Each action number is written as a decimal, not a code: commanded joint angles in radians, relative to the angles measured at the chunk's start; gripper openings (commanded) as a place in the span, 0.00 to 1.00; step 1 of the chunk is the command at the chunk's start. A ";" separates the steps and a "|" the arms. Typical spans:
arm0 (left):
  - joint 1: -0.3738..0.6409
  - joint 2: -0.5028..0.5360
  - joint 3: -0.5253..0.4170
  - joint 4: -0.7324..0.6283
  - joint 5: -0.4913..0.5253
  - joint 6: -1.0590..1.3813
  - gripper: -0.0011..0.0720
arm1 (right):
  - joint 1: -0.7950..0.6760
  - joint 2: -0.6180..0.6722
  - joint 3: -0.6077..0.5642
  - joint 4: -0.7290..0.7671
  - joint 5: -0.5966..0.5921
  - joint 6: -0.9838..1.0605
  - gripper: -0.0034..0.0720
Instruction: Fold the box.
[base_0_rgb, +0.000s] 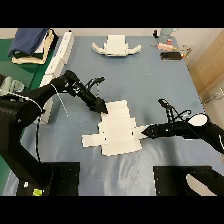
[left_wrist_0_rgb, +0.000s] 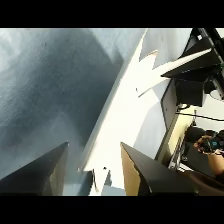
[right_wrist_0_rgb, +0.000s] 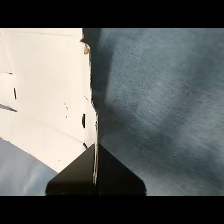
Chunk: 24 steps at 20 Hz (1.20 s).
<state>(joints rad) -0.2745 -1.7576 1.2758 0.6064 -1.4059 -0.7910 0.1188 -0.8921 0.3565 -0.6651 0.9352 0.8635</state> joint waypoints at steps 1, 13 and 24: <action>0.000 0.000 0.000 -0.001 -0.022 -0.005 0.71 | 0.000 0.001 0.000 -0.001 -0.014 0.000 0.05; -0.074 0.000 -0.013 -0.032 0.001 0.043 0.45 | 0.001 0.000 0.000 -0.001 -0.017 0.000 0.05; -0.075 0.000 -0.010 -0.046 0.013 0.118 0.03 | -0.001 0.002 0.018 -0.023 -0.038 0.021 0.66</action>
<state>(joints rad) -0.3500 -1.7576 1.2636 0.5636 -1.4033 -0.7116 0.1188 -0.8917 0.3630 -0.6704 0.9127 0.8642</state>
